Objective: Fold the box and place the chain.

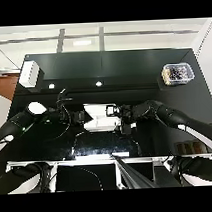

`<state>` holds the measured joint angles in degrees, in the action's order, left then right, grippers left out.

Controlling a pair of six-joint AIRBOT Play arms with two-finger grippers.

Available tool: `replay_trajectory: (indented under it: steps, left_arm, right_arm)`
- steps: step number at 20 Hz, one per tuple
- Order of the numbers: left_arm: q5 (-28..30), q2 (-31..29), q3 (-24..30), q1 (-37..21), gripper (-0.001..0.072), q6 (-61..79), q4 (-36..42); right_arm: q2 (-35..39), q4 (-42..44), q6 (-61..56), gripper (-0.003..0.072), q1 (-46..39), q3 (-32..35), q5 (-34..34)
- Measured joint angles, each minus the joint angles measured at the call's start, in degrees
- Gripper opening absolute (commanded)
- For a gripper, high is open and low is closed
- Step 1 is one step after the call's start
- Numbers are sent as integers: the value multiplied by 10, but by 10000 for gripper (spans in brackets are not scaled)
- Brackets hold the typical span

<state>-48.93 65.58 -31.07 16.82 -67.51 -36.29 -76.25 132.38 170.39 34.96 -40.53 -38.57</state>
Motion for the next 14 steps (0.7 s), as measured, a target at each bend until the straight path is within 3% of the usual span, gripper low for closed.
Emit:
replay_trajectory:
  steps: [14]
  left_arm:
    - [51,0,0,30,688,-40,-35]
  right_arm:
    - [0,0,0,478,0,0,0]
